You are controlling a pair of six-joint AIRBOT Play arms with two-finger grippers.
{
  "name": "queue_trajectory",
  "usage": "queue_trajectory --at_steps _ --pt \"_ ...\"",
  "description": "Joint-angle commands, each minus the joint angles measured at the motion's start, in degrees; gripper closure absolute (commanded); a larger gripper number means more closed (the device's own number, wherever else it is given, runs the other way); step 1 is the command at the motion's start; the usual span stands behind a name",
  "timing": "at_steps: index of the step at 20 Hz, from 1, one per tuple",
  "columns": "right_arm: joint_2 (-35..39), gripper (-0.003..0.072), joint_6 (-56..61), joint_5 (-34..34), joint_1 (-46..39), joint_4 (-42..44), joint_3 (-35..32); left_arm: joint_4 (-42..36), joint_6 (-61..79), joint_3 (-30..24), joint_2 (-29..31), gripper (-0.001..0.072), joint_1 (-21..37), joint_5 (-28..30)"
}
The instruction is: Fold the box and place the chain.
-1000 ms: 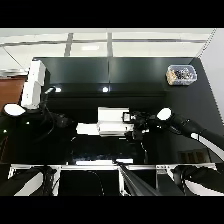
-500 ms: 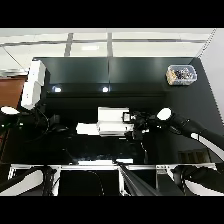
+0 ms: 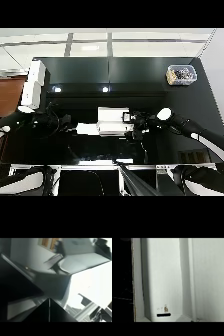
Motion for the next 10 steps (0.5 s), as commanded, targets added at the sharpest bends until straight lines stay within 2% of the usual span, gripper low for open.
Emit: queue_trajectory --at_steps 1,3,6,7,9,10 --pt "0.0 0.0557 0.0 0.0 0.0 0.0 0.0 -5.5 2.2 0.0 -1.3 0.0681 -6.8 3.8" --pt "0.0 0.0557 0.0 0.0 0.0 0.0 0.0 -8.1 6.1 0.1 -1.7 0.0680 -8.1 2.3" --pt "0.0 0.0557 0.0 0.0 0.0 0.0 0.0 -10.0 12.2 1.2 -1.7 0.0675 -6.8 -2.8" --pt "0.0 0.0557 0.0 0.0 0.0 0.0 0.0 -10.4 13.7 1.7 -1.7 0.0622 -6.4 -4.9" --pt "0.0 0.0557 0.0 0.0 0.0 0.0 0.0 -10.7 13.9 3.1 -1.7 0.0325 -6.7 -8.3" --pt "0.0 0.0558 0.0 0.0 0.0 0.0 0.0 -10.6 13.8 3.9 -1.7 0.0306 -7.5 -9.7"
